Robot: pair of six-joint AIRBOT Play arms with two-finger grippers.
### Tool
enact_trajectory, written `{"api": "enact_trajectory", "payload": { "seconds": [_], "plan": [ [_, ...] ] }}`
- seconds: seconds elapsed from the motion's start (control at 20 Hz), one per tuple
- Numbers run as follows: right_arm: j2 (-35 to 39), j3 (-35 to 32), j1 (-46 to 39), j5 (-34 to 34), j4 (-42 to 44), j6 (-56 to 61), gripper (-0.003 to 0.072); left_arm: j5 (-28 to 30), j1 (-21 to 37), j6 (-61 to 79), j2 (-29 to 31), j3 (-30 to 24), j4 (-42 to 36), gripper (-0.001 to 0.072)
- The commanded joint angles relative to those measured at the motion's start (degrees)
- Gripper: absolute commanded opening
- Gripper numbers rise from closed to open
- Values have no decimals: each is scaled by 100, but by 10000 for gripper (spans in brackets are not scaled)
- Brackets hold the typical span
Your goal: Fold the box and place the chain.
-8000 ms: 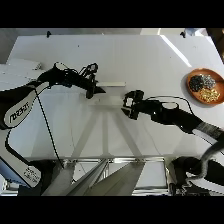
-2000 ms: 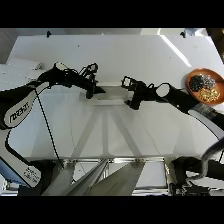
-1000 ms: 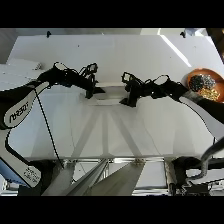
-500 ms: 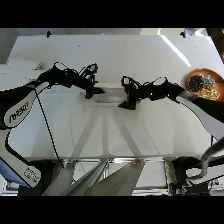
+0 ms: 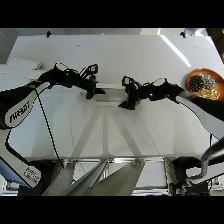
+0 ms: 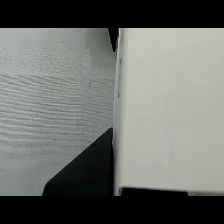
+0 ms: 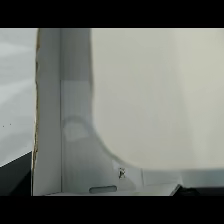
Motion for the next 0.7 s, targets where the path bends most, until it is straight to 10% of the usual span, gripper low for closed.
{"api": "enact_trajectory", "payload": {
  "seconds": [0.0,0.65],
  "plan": [
    [-4,0,-11,-111,-199,267,688,-20,4,11,4,4,7,14],
    [-4,0,-9,365,-584,310,688,-20,2,11,4,2,7,14]
  ]
}}
